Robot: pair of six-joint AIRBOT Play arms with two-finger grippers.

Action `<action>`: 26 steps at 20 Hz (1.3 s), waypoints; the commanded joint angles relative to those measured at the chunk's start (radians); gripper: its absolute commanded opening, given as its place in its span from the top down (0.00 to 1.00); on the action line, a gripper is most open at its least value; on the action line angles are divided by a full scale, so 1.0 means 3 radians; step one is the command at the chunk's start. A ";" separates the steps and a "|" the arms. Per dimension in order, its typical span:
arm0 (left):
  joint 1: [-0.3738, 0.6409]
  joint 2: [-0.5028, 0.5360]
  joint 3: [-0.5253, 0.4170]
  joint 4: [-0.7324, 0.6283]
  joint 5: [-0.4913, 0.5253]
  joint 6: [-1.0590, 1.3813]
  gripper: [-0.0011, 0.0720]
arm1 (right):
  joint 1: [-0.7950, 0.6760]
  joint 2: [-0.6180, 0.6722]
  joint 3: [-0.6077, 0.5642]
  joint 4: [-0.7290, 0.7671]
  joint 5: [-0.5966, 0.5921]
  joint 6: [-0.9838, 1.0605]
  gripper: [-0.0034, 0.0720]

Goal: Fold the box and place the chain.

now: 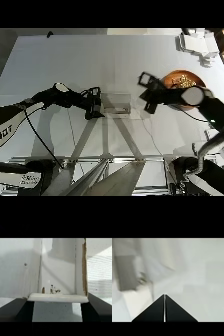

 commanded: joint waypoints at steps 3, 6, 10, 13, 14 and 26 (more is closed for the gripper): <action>0.0000 0.0000 -0.0001 0.0000 0.0001 0.0001 0.45 | -0.0587 0.0437 -0.0328 -0.0498 0.0343 0.1525 0.94; 0.0000 0.0000 -0.0001 0.0000 0.0000 0.0001 0.45 | -0.0628 0.0421 -0.0725 -0.0435 0.0220 0.1980 0.95; 0.0000 0.0000 -0.0001 0.0000 0.0001 0.0001 0.45 | -0.0628 0.0183 -0.0937 -0.0014 0.0103 0.2200 0.95; 0.0000 0.0000 -0.0001 0.0000 0.0000 0.0001 0.45 | -0.0628 -0.0159 -0.0937 0.0352 -0.0015 0.2197 0.95; 0.0000 0.0000 -0.0001 0.0000 0.0001 0.0001 0.45 | -0.0628 -0.0277 -0.0936 0.0537 -0.0038 0.2187 0.95; 0.0000 0.0000 -0.0001 0.0000 0.0000 0.0001 0.45 | -0.0605 -0.0615 -0.0917 0.2401 0.0202 0.1218 0.94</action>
